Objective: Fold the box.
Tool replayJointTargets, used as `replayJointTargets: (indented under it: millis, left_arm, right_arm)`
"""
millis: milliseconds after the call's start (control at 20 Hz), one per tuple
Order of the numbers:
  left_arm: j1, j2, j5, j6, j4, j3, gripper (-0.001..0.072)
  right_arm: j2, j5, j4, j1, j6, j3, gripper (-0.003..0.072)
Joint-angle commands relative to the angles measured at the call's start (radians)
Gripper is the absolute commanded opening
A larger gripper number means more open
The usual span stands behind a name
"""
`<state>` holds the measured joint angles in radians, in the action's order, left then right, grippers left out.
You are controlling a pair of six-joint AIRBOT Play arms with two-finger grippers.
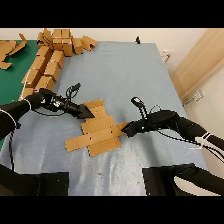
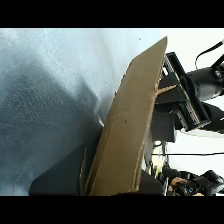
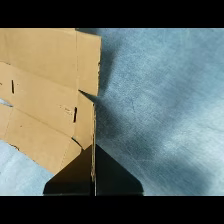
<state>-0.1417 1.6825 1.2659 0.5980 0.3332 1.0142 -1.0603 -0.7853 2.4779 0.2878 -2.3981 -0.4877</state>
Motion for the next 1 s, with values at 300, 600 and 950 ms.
replayJointTargets:
  millis: [300,600,950]
  left_arm:
    - [0.023,0.001,0.020,-0.038,-0.001,0.000,0.0013]
    - [-0.005,-0.002,0.014,-0.104,-0.006,0.017,0.0013]
    - [-0.178,-0.113,-0.135,-0.330,-0.026,0.109,0.0012]
  right_arm:
    - [0.001,0.027,-0.006,0.001,0.001,0.000,0.0006]
    - [0.002,0.144,-0.011,-0.016,0.041,-0.011,0.0356]
    - [0.028,0.175,-0.012,-0.174,0.293,-0.097,0.0356]
